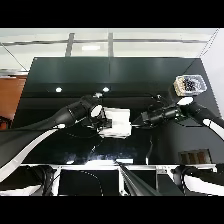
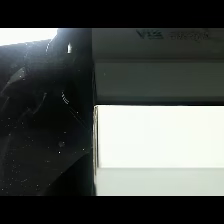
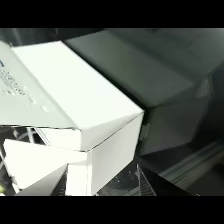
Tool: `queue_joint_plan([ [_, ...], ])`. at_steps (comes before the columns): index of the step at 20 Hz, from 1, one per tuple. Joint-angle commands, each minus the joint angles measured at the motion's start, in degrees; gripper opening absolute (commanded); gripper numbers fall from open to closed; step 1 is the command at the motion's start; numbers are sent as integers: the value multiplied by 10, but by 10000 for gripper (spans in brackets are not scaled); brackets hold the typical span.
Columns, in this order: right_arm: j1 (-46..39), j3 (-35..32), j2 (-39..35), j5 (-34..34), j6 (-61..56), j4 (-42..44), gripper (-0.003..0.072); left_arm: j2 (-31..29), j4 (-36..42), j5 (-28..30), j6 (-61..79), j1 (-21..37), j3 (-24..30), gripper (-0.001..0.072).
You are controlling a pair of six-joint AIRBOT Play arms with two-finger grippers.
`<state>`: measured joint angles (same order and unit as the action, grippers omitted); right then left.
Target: Fold the box and place the chain.
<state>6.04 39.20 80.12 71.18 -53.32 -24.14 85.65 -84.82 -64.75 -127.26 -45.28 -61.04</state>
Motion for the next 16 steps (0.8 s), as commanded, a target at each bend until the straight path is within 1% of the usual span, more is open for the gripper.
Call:
queue_joint_plan([
  [1, 42, 18, 0, -16, -3, 3, 510, 0, 0, 0, 0, 0, 0, 27],
  [4, 80, 44, 0, -57, -51, -13, 505, 0, 0, 0, 0, 0, 0, 27],
  [5, 94, 54, 0, -76, -82, -40, 505, 0, 0, 0, 0, 0, 0, 28],
  [7, 126, 76, 0, -107, -160, -123, 504, 0, 0, 0, 0, 0, 0, 27],
  [10, 173, 104, 0, -133, -262, -219, 504, 0, 0, 0, 0, 0, 0, 27],
  [13, 210, 125, 0, -145, -348, -286, 504, 0, 0, 0, 0, 0, 0, 27],
  [16, 253, 150, 0, -148, -455, -392, 502, 0, 0, 0, 0, 0, 0, 28],
])
